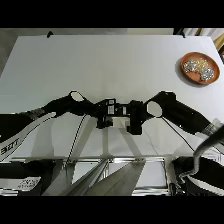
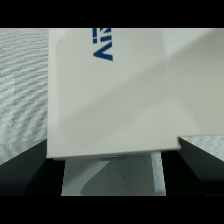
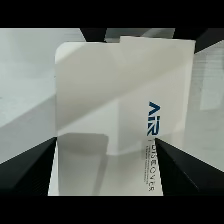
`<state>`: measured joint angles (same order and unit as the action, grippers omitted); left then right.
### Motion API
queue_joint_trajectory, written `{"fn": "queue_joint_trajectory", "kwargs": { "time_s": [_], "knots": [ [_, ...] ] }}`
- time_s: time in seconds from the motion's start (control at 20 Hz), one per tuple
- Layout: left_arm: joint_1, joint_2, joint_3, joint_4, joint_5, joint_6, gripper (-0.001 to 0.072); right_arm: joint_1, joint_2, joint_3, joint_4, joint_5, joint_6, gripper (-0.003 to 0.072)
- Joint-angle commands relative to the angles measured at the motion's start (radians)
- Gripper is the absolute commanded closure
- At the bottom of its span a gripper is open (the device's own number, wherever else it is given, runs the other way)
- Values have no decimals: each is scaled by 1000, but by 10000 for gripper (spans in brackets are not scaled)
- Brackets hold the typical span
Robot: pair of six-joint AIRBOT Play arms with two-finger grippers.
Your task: Fold the box and place the chain.
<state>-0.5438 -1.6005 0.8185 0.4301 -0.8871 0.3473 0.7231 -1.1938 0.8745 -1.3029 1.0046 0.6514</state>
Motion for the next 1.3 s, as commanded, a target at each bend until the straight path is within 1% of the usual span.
{"fn": "queue_joint_trajectory", "kwargs": {
  "time_s": [0.0,0.45,0.6,0.75,0.95,1.0,1.05,1.1,1.2,1.25],
  "knots": [
    [0,0,0,0,0,0,502,1,24,1,1,2,28,-24],
    [0,0,0,0,0,0,502,1,22,1,-60,-55,29,26],
    [0,0,0,0,0,0,502,1,31,2,-30,-28,29,27],
    [0,0,0,0,0,0,502,-2,77,2,-11,-23,29,25],
    [0,0,0,0,0,0,502,-55,167,2,47,-5,29,32],
    [0,0,0,0,0,0,502,-71,185,2,76,14,29,73],
    [0,0,0,0,0,0,502,-90,199,2,105,40,29,188],
    [0,0,0,0,0,0,502,-115,209,2,136,71,30,267],
    [0,0,0,0,0,0,502,-188,212,-4,183,128,33,278],
    [0,0,0,0,0,0,502,-229,212,-22,185,134,32,278]
  ]
}}
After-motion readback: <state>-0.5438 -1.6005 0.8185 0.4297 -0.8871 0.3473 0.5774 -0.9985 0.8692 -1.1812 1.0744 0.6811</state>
